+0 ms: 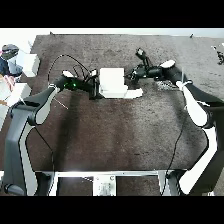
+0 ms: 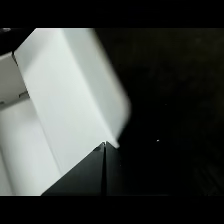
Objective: Fold the box and place the chain.
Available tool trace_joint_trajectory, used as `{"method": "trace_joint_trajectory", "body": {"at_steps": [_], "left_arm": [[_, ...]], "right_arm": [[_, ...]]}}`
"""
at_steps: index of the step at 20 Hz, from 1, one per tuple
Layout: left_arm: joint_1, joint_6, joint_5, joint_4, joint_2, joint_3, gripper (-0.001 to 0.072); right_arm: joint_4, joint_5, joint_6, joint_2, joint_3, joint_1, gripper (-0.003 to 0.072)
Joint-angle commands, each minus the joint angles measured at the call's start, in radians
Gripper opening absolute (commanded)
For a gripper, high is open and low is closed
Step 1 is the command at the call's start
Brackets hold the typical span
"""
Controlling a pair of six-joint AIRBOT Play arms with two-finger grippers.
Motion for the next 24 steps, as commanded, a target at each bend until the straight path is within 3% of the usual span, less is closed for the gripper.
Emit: {"method": "trace_joint_trajectory", "body": {"at_steps": [1, 2, 3, 4, 5, 8, 16, 17, 18, 22, 24], "left_arm": [[0.000, -0.002, 0.000, 0.000, 0.000, 0.000, 0.0538], [0.000, -0.002, 0.000, 0.000, 0.000, 0.000, 0.0538], [0.000, -0.002, 0.000, 0.000, 0.000, 0.000, 0.0537], [0.000, -0.002, 0.000, 0.000, 0.000, 0.000, 0.0538], [0.000, -0.002, 0.000, 0.000, 0.000, 0.000, 0.0538], [0.000, -0.002, 0.000, 0.000, 0.000, 0.000, 0.0537], [0.000, -0.002, 0.000, 0.000, 0.000, 0.000, 0.0538], [0.000, -0.002, 0.000, 0.000, 0.000, 0.000, 0.0537], [0.000, -0.002, 0.000, 0.000, 0.000, 0.000, 0.0538], [0.000, -0.002, 0.000, 0.000, 0.000, 0.000, 0.0538], [0.000, -0.002, 0.000, 0.000, 0.000, 0.000, 0.0537]], "right_arm": [[-0.025, 0.163, 0.032, 0.084, 0.001, -0.026, 0.0012], [-0.090, 0.209, 0.032, 0.103, 0.001, -0.026, 0.0041], [-0.181, 0.240, 0.032, 0.116, 0.001, -0.021, 0.0331], [-0.267, 0.254, 0.032, 0.118, 0.001, -0.013, 0.0672], [-0.363, 0.253, 0.030, 0.113, 0.000, 0.000, 0.0715], [-0.540, 0.170, 0.016, 0.073, 0.001, 0.038, 0.0715], [-0.542, 0.080, -0.062, 0.008, 0.001, 0.101, 0.0704], [-0.542, 0.071, -0.062, 0.008, 0.000, 0.108, 0.0583], [-0.542, 0.062, -0.061, 0.008, 0.001, 0.115, 0.0536], [-0.525, 0.098, -0.051, 0.006, 0.000, 0.121, 0.0535], [-0.504, 0.109, -0.050, 0.006, 0.000, 0.121, 0.0272]]}}
